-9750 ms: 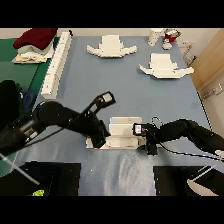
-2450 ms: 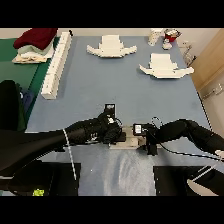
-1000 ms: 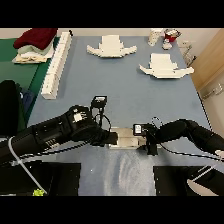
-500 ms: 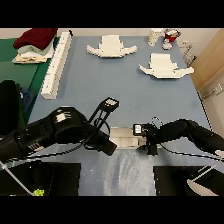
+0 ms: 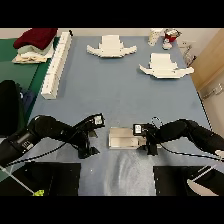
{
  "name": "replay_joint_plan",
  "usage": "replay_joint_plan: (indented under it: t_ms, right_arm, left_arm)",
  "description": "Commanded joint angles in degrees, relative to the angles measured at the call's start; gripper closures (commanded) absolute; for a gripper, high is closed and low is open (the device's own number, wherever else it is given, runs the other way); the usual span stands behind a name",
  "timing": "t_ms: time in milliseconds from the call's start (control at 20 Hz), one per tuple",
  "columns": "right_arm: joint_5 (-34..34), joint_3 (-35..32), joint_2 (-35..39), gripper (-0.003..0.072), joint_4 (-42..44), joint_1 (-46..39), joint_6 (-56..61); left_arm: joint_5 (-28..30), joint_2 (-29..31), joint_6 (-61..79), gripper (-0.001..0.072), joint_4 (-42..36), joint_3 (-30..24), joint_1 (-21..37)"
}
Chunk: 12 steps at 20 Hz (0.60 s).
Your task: Fold the box.
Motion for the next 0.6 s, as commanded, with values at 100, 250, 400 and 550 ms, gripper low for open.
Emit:
replay_joint_plan:
  t_ms: [100,250,400,550]
  right_arm:
    - [0.0,0.0,0.0,0.0244,0.0,0.0,0.0]
    - [0.0,0.0,0.0,0.0244,0.0,0.0,0.0]
    - [0.0,0.0,0.0,0.0244,0.0,0.0,0.0]
    - [0.0,0.0,0.0,0.0244,0.0,0.0,0.0]
  left_arm:
    - [12.7,-7.3,36.7,0.0011,-20.8,-6.2,4.2]
    - [14.8,-13.6,44.5,0.0012,-26.2,-6.1,4.1]
    - [15.5,-16.7,45.6,0.0012,-26.8,-5.7,2.2]
    - [18.6,-18.1,45.7,0.0012,-29.2,-5.7,-0.5]
